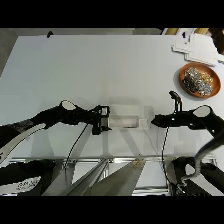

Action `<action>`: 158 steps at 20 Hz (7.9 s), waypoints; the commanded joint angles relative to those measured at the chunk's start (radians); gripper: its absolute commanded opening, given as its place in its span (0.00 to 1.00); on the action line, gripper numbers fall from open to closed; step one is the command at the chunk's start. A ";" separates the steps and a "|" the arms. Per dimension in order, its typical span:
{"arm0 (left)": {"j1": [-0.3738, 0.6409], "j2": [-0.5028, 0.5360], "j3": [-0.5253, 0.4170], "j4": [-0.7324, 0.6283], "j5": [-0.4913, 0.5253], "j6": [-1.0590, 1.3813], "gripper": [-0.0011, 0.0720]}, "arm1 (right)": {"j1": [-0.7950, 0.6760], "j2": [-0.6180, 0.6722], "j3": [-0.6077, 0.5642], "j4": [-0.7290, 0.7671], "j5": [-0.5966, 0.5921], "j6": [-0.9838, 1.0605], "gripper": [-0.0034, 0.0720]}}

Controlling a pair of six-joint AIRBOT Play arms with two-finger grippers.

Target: Fold the box and place the chain.

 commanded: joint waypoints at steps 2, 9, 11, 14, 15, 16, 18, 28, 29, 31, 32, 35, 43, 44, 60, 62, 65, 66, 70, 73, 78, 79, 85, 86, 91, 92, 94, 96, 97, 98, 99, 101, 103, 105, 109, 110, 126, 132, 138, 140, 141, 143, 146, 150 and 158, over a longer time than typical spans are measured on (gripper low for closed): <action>0.001 0.000 0.000 0.001 -0.002 0.001 0.08 | 0.000 -0.023 0.000 -0.031 -0.026 0.047 0.07; 0.001 0.000 0.000 0.001 -0.002 0.001 0.08 | 0.073 -0.053 0.000 0.045 -0.043 0.011 0.07; 0.001 0.000 0.000 0.001 -0.002 0.001 0.08 | 0.099 -0.057 0.000 0.045 -0.053 0.011 0.07; 0.001 0.000 0.000 0.001 -0.002 0.001 0.08 | 0.098 -0.043 0.000 0.058 -0.028 -0.016 0.07; 0.001 0.000 0.000 0.001 -0.002 0.001 0.08 | 0.098 -0.031 0.000 0.058 -0.020 -0.018 0.10; 0.001 0.000 0.000 0.001 -0.002 0.001 0.08 | 0.098 -0.016 0.000 0.059 -0.014 -0.018 0.14; 0.001 0.000 0.000 0.001 -0.002 0.001 0.08 | 0.098 0.012 0.000 0.060 -0.001 -0.018 0.19; 0.001 0.000 0.000 0.001 -0.002 0.001 0.08 | 0.098 0.036 0.000 0.251 0.070 -0.116 0.38; 0.001 0.000 0.000 0.001 -0.002 0.001 0.08 | 0.098 0.036 0.000 0.253 0.079 -0.116 0.43; 0.001 0.000 0.000 0.001 -0.002 0.001 0.08 | 0.098 0.036 0.000 0.253 0.083 -0.116 0.44; 0.001 0.000 0.000 0.001 -0.002 0.001 0.08 | 0.098 0.036 0.000 0.254 0.082 -0.117 0.44; 0.001 0.000 0.000 0.001 -0.002 0.001 0.08 | 0.099 0.036 0.000 0.255 0.083 -0.120 0.44; 0.001 0.000 0.000 0.001 -0.002 0.001 0.08 | 0.319 0.035 0.104 0.073 -0.051 0.121 0.52; 0.001 0.000 0.000 0.001 -0.002 0.001 0.08 | 0.346 0.035 0.128 0.020 -0.062 0.190 0.53; 0.001 0.000 0.000 0.001 -0.001 0.001 0.08 | 0.681 -0.173 0.391 -0.455 -0.017 0.972 0.59; 0.001 0.000 0.000 0.001 -0.002 0.001 0.08 | 0.706 -0.191 0.420 -0.520 -0.005 1.043 0.59; 0.001 0.000 0.000 0.001 -0.002 0.001 0.08 | 0.735 -0.226 0.457 -0.612 0.050 1.128 0.58; 0.001 0.000 0.000 0.002 -0.002 0.001 0.08 | 0.746 -0.241 0.467 -0.635 0.062 1.156 0.58; 0.001 0.000 0.000 0.001 -0.002 0.001 0.08 | 0.782 -0.261 0.476 -0.714 0.061 1.226 0.56; 0.001 0.000 0.000 0.001 -0.002 0.001 0.08 | 0.782 -0.261 0.476 -0.750 0.079 1.228 0.50; 0.001 0.000 0.000 0.001 -0.002 0.001 0.08 | 0.785 -0.286 0.476 -0.761 0.080 1.228 0.50; 0.001 0.000 0.000 0.001 -0.002 0.001 0.08 | 0.792 -0.291 0.476 -0.768 0.079 1.228 0.50; 0.001 0.000 0.000 0.001 -0.002 0.001 0.08 | 0.801 -0.321 0.476 -0.772 0.071 1.228 0.48; 0.001 0.000 0.000 0.001 -0.002 0.001 0.08 | 0.801 -0.323 0.476 -0.772 0.068 1.228 0.43; 0.001 0.000 0.000 0.001 -0.002 0.001 0.08 | 0.801 -0.325 0.476 -0.772 0.059 1.228 0.26; 0.001 0.000 0.000 0.001 -0.002 0.001 0.08 | 0.801 -0.325 0.476 -0.772 0.059 1.228 0.22; 0.001 0.000 0.000 0.001 -0.002 0.001 0.08 | 0.801 -0.327 0.476 -0.772 0.060 1.228 0.09; 0.001 0.000 0.000 0.001 -0.002 0.001 0.08 | 0.801 -0.332 0.476 -0.771 0.069 1.228 0.07; 0.001 0.000 0.000 0.001 -0.002 0.001 0.08 | 0.801 -0.338 0.476 -0.771 0.079 1.228 0.07; 0.001 0.000 0.000 0.001 -0.002 0.001 0.08 | 0.801 -0.343 0.476 -0.772 0.084 1.227 0.07; 0.001 0.000 0.000 0.001 -0.002 0.001 0.08 | 0.801 -0.343 0.476 -0.772 0.082 1.224 0.09; 0.001 0.000 0.000 0.001 -0.002 0.001 0.08 | 0.801 -0.343 0.476 -0.772 0.076 1.225 0.29; 0.001 0.000 0.000 0.002 -0.002 0.001 0.08 | 0.801 -0.343 0.476 -0.776 0.076 1.225 0.29; 0.001 0.000 0.000 0.002 -0.001 0.001 0.08 | 0.801 -0.343 0.476 -0.777 0.074 1.225 0.29; 0.001 0.000 0.000 0.001 -0.002 0.001 0.08 | 0.801 -0.343 0.476 -0.780 0.075 1.225 0.07; 0.001 0.000 0.000 0.001 -0.002 0.001 0.08 | 0.801 -0.343 0.476 -0.780 0.076 1.225 0.07; 0.001 0.000 0.000 0.001 -0.002 0.001 0.08 | 0.801 -0.051 0.476 -0.820 0.385 0.784 0.62; 0.001 0.000 0.000 0.002 -0.002 0.001 0.08 | 0.547 0.101 0.681 -0.928 0.389 0.533 0.30; 0.001 0.000 0.000 0.001 -0.002 0.001 0.08 | 0.004 -0.179 1.032 -0.873 0.262 0.401 0.25; 0.001 0.000 0.000 0.002 -0.002 0.001 0.08 | -0.092 -0.269 1.038 -0.846 0.168 0.409 0.25; 0.001 0.000 0.000 0.001 -0.002 0.001 0.08 | -0.131 -0.319 1.038 -0.830 0.154 0.409 0.26; 0.001 0.000 0.000 0.001 -0.002 0.001 0.08 | -0.186 -0.411 1.038 -0.824 0.159 0.407 0.26; 0.001 0.000 0.000 0.001 -0.002 0.001 0.08 | -0.217 -0.523 1.038 -0.810 0.146 0.330 0.31; 0.001 0.000 0.000 0.001 -0.002 0.001 0.08 | -0.217 -0.613 1.038 -0.777 0.112 0.250 0.37; 0.001 0.000 0.000 0.001 -0.002 0.001 0.08 | -0.217 -0.652 1.038 -0.737 0.101 0.222 0.33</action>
